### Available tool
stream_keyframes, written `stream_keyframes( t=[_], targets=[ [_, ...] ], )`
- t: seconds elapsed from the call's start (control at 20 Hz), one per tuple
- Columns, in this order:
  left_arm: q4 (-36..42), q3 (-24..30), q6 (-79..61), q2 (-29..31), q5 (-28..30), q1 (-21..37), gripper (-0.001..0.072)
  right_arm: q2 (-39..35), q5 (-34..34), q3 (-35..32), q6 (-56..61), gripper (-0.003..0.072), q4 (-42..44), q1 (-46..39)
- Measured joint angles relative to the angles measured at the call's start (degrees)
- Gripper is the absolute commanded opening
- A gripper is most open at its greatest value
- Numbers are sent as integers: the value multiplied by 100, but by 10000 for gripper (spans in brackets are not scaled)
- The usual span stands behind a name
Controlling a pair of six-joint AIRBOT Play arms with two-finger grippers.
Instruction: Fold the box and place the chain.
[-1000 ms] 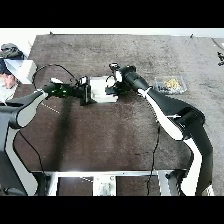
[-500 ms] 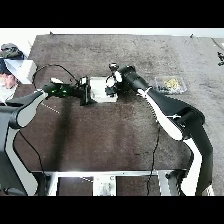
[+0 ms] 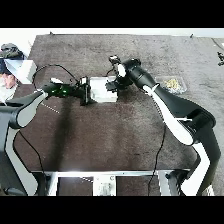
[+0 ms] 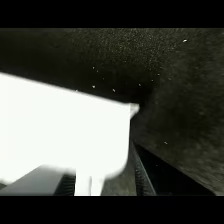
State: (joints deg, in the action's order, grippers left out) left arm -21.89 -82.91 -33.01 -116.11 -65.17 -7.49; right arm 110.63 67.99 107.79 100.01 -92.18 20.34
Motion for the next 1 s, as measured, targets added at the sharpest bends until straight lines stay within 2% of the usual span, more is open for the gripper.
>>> stream_keyframes(
  t=[0.15,0.25,0.45,0.6,0.75,0.9,0.95,1.0],
  targets=[
    [0,0,2,0,0,0,205,-369,-11,-125,-372,383,0,0],
    [0,0,2,0,0,0,205,-796,-343,-514,-535,383,0,-17],
    [0,0,2,0,0,0,205,-1891,-1639,-1969,-627,383,7,-251],
    [0,0,2,0,-2,0,205,-2522,-2538,-2988,-592,383,2,-748],
    [0,0,2,0,-2,0,205,-2802,-3060,-3602,-555,382,2,-1388],
    [0,0,2,0,0,0,205,-2868,-3281,-3897,-662,379,26,-2068],
    [0,0,2,0,0,0,205,-2857,-3314,-3941,-758,331,74,-2273],
    [0,0,2,0,0,0,205,-2822,-3338,-3976,-905,328,164,-2481]
  ],
)
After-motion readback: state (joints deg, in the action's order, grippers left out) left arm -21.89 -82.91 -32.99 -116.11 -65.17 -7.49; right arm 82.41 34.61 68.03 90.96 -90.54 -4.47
